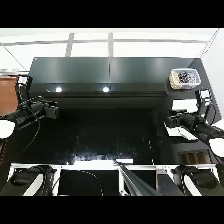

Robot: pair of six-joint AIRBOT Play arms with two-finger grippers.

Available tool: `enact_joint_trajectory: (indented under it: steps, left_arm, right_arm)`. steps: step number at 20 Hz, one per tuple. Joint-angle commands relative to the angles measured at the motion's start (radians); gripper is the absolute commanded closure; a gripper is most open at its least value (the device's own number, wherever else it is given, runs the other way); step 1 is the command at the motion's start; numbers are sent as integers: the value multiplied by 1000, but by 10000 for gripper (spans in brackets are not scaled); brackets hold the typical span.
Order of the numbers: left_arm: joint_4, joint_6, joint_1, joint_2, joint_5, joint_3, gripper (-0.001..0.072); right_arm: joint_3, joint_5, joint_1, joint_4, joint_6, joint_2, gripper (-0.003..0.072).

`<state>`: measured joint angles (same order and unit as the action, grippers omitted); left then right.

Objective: Fold the box and place the chain.

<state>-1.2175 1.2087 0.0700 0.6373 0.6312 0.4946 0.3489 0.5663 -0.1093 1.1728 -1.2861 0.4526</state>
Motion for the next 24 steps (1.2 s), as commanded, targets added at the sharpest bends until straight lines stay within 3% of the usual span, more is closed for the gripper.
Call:
enact_joint_trajectory:
  steps: [1, 5, 6, 8, 9, 10, 11, 12, 13, 18, 20, 21, 24]
  left_arm:
    - [3, 0, 1, -1, -3, 0, 678]
    - [3, 0, 1, 0, -23, -1, 678]
    - [3, 0, 1, 0, -55, -1, 678]
    - [3, 0, 1, 0, -97, -1, 678]
    - [3, 0, 1, 0, -100, -1, 678]
    - [3, 0, 1, 0, -100, -1, 675]
    - [3, 0, 1, 0, -99, -1, 538]
    - [4, 0, 3, 0, -93, -1, 184]
    - [4, 6, 3, 0, -82, -1, 0]
    - [3, 3, 3, 3, 8, -1, -1]
    - [3, 4, 3, 4, 17, -1, -1]
    - [3, 4, 3, 4, 18, -1, -1]
    - [29, 3, 3, 4, 25, -1, 0]
  right_arm:
    - [0, -119, -1, -66, 0, 0, 671]
    - [2, -385, 39, 11, -8, 26, 671]
    - [11, -425, 101, 10, -42, 57, 671]
    - [79, -393, 309, 10, -120, 171, 650]
    - [135, -356, 434, 10, -135, 253, 494]
    - [203, -285, 546, 9, -135, 339, 186]
    - [281, -186, 649, 20, -116, 433, -34]
    - [360, -68, 732, 39, -77, 519, -34]
    - [447, 69, 807, 64, -44, 609, -34]
    - [793, 556, 1003, 191, -36, 939, -33]
    - [858, 693, 1019, 186, 122, 1034, -32]
    - [863, 742, 1013, 187, 224, 1065, -32]
    - [861, 746, 985, 190, 403, 1116, -31]
